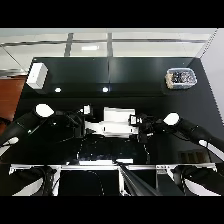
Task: Fold the box and place the chain.
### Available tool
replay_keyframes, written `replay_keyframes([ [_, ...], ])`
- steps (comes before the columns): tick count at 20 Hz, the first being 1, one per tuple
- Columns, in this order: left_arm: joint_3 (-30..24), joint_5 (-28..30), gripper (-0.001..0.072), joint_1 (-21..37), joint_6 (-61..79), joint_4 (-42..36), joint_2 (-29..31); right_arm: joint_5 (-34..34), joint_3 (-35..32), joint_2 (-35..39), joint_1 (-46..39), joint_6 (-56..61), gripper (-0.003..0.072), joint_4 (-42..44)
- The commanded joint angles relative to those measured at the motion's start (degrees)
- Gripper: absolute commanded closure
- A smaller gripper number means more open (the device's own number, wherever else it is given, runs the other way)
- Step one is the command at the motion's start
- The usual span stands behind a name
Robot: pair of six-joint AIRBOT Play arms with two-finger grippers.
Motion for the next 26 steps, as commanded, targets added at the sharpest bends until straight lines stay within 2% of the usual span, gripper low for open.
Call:
replay_keyframes([
  [1,0.4,0.7,0.0001,-0.2,0.5,-0.1,-1.6,0.0,0.0,0.0,0.0,0.0,0.0505,0.0],
  [9,0.6,1.6,0.0001,-0.3,5.1,-1.4,-5.6,0.0,0.0,0.0,0.0,0.0,0.0505,0.0],
  [14,0.6,1.1,0.0002,-0.6,8.2,-9.1,-5.9,0.0,0.0,0.0,0.0,0.0,0.0505,0.0],
  [24,0.6,4.3,0.0029,-4.4,9.1,-7.6,-5.9,0.0,0.0,0.0,0.0,0.0,0.0505,0.0],
  [25,0.6,4.2,0.01,-4.4,9.1,-7.5,-5.9,0.0,0.0,0.0,0.0,0.0,0.0505,0.0],
  [26,0.6,4.2,0.0211,-4.4,9.1,-7.5,-5.9,0.0,0.0,0.0,0.0,0.0,0.0505,0.0],
])
